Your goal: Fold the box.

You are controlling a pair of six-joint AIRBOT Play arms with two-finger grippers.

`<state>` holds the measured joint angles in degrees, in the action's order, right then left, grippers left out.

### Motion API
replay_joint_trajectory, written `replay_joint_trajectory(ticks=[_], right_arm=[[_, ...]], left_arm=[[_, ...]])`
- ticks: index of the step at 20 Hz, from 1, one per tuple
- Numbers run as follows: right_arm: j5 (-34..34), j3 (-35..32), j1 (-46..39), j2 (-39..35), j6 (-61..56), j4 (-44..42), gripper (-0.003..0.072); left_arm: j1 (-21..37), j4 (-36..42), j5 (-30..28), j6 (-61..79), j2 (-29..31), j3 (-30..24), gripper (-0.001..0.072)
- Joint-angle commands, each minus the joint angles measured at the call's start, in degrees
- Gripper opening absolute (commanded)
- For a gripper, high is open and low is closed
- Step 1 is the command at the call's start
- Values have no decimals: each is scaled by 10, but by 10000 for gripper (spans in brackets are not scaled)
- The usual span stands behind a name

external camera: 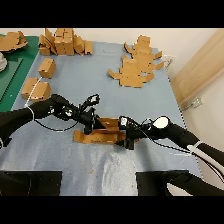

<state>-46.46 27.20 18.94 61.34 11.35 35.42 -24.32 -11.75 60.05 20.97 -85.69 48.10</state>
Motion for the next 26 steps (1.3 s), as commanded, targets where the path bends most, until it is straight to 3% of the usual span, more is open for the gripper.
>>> replay_joint_trajectory(ticks=[1, 22, 24, 26], right_arm=[[4, 0, 0, 1, 45, 7, 699], [4, 0, 1, 48, 68, -18, 676], [4, 0, 1, 48, 78, -18, 575], [5, 0, 1, 48, 78, -17, 568]], left_arm=[[0, 0, 0, 0, 0, 0, 12], [0, 0, 0, 0, 0, 0, 12], [0, 0, 0, 0, 0, 0, 13], [0, 0, 0, 0, 0, 0, 12]])
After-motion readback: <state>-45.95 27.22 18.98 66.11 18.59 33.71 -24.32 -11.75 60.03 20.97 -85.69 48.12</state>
